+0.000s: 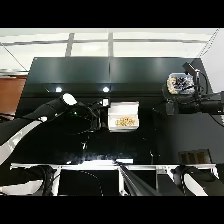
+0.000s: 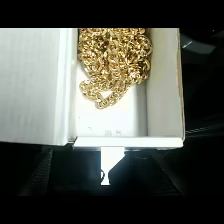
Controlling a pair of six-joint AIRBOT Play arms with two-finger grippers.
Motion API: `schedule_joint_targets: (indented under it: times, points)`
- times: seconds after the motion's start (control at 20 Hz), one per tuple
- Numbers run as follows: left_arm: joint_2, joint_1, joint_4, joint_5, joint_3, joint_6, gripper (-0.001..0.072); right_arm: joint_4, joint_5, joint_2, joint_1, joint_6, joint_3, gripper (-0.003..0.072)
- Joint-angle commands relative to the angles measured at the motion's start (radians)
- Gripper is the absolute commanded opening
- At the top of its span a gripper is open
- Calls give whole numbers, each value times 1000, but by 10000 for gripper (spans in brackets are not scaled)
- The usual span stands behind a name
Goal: Fold the box and place the chain.
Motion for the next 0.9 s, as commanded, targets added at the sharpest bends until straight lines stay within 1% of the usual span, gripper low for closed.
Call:
schedule_joint_targets:
  times: [0.0, 0.1, 0.4, 0.55, 0.85]
  points:
    - [0, 0, 9, -48, 0, -10, 714, 0, 8, 1, 0, 0, 0, 377]
    - [0, -1, 7, -63, 0, -12, 714, 0, 10, 1, 0, 0, 0, 377]
    - [0, -1, -37, -50, 0, -13, 715, 0, 10, 1, 0, 0, 0, 377]
    - [0, -3, -53, -14, 0, -37, 715, 0, 10, 1, 0, 1, 0, 377]
    - [-3, -36, -53, 7, 0, 2, 713, 0, 3, 1, 1, -5, 0, 377]
